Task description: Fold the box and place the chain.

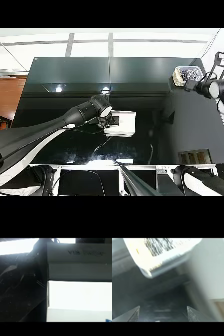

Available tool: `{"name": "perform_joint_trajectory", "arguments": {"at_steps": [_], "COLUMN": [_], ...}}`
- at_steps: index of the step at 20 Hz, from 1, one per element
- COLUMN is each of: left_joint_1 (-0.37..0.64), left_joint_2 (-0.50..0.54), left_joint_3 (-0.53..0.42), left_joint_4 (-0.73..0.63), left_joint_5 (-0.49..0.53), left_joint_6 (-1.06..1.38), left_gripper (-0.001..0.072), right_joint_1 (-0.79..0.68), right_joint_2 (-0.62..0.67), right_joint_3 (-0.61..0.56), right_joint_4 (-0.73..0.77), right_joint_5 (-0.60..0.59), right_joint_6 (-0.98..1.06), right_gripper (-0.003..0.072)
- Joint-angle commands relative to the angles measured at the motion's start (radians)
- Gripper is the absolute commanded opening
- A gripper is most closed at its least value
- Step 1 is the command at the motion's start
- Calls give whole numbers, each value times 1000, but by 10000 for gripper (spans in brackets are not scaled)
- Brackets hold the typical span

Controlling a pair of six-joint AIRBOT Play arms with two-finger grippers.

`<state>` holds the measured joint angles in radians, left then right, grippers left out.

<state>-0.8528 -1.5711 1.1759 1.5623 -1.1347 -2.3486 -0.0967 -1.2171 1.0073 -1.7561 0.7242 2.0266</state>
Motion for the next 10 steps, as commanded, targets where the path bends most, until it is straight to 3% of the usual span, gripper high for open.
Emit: {"name": "perform_joint_trajectory", "arguments": {"at_steps": [1, 4, 5, 6, 10], "left_joint_1": [1, 1, 0, 0, 0], "left_joint_2": [0, 0, 0, 0, 0], "left_joint_3": [1, 1, 1, 1, 1], "left_joint_4": [0, 0, 0, 0, 0], "left_joint_5": [0, -1, 0, 0, -2], "left_joint_6": [0, 0, 0, 0, 0], "left_gripper": [29, 29, 29, 29, 29], "right_joint_1": [-98, -115, -122, -128, -130], "right_joint_2": [-239, -461, -530, -587, -676], "right_joint_3": [257, 541, 625, 689, 766], "right_joint_4": [329, 410, 414, 422, 447], "right_joint_5": [-2, 198, 294, 367, 356], "right_joint_6": [-119, -32, 68, 122, 190], "right_gripper": [720, 720, 627, 616, 594]}}
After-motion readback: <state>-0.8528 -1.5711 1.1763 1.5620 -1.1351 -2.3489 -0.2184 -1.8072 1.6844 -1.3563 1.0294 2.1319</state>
